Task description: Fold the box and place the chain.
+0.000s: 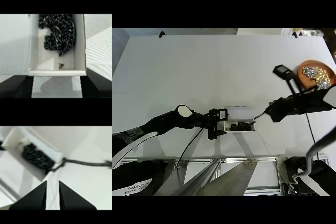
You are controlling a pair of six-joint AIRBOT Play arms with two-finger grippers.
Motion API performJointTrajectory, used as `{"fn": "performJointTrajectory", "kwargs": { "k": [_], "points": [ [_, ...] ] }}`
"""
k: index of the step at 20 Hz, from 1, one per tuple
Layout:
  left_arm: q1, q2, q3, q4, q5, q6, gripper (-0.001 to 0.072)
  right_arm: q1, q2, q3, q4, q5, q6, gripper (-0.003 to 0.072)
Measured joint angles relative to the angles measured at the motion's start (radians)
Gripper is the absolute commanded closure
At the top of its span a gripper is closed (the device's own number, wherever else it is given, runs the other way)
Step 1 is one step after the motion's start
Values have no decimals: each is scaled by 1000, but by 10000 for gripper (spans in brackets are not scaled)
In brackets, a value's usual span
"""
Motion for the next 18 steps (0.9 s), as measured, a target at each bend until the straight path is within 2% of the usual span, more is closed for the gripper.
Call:
{"fn": "performJointTrajectory", "kwargs": {
  "k": [1, 4, 6, 7, 8, 18],
  "points": [
    [0, 0, 0, 0, 0, 0, 397, -18, -3, -6, -25, -22, 26, 303],
    [0, 0, 0, 0, 0, 0, 397, -46, -43, -31, -75, -82, 77, 304],
    [0, 0, 0, 0, 0, 0, 397, -54, -88, -52, -95, -119, 102, 312],
    [0, 0, 0, 0, 0, 0, 397, -57, -113, -62, -104, -132, 117, 377],
    [0, 0, 0, 0, 0, 0, 397, -59, -140, -72, -114, -145, 133, 399],
    [0, 0, 0, 0, 0, 0, 397, -44, -332, -98, -189, -243, 250, 398]
  ]
}}
